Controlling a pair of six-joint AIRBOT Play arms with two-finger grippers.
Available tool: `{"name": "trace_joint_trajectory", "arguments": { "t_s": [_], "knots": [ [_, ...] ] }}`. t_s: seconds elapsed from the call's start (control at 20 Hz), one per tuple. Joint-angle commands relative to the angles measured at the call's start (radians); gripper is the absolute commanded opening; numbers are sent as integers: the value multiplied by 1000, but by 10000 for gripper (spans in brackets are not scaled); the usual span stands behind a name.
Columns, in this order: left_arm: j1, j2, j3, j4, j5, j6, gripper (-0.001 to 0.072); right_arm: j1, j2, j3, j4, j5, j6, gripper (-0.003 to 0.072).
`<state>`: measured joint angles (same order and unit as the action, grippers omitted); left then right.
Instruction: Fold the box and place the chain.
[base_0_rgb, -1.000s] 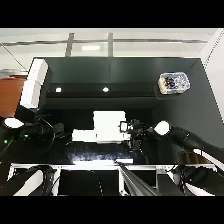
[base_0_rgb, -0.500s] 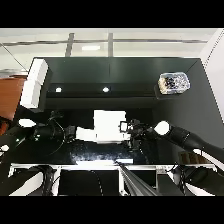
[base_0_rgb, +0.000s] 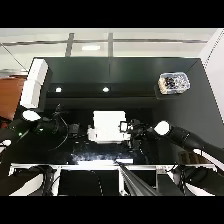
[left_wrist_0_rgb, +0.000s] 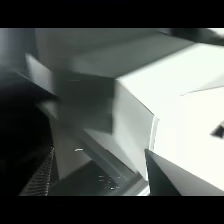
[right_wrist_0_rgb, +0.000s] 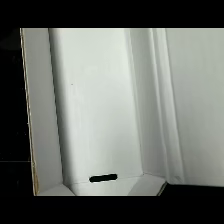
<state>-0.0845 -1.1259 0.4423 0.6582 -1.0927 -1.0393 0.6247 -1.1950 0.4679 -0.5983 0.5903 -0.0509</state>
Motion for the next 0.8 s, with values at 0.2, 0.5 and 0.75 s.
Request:
{"name": "trace_joint_trajectory", "arguments": {
  "t_s": [0.2,0.5,0.75],
  "knots": [
    [-111,15,58,-12,21,-97,657,1,1,1,0,0,0,406],
    [-109,87,59,-12,19,-134,657,1,1,1,0,0,0,406],
    [-200,93,57,31,104,-213,655,1,1,1,0,0,0,406]
  ]
}}
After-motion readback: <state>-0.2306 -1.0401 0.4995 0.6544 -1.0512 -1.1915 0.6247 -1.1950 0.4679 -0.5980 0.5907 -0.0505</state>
